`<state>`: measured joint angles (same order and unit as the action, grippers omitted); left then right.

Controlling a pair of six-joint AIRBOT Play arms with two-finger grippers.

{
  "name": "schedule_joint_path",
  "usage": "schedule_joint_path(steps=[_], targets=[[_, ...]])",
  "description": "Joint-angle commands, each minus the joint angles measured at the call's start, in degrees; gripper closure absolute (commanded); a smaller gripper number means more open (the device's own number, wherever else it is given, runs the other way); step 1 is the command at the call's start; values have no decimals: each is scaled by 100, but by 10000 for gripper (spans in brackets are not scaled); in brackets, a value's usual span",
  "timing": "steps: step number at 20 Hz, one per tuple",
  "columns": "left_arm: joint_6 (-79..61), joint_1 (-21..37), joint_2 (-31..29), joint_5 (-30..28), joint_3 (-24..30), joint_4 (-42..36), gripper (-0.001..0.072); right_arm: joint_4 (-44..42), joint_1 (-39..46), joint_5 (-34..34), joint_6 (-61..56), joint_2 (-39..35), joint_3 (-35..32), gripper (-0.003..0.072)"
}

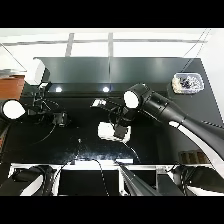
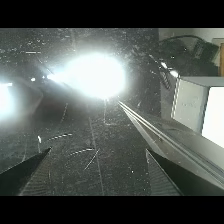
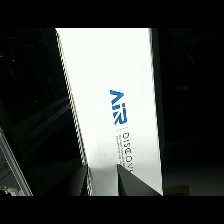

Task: Fold the box and place the chain.

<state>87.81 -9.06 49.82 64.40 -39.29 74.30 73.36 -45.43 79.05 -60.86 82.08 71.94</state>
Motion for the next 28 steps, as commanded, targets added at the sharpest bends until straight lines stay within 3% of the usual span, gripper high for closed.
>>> schedule_joint_path(steps=[1,21,28], targets=[[0,7,2,-2,2,2,11,72,-7,-2,-20,4,0,488],[0,7,4,-37,2,-2,11,-24,-138,-254,-111,4,-249,487],[0,4,42,-28,0,-4,10,-9,160,127,-1414,-608,98,486]])
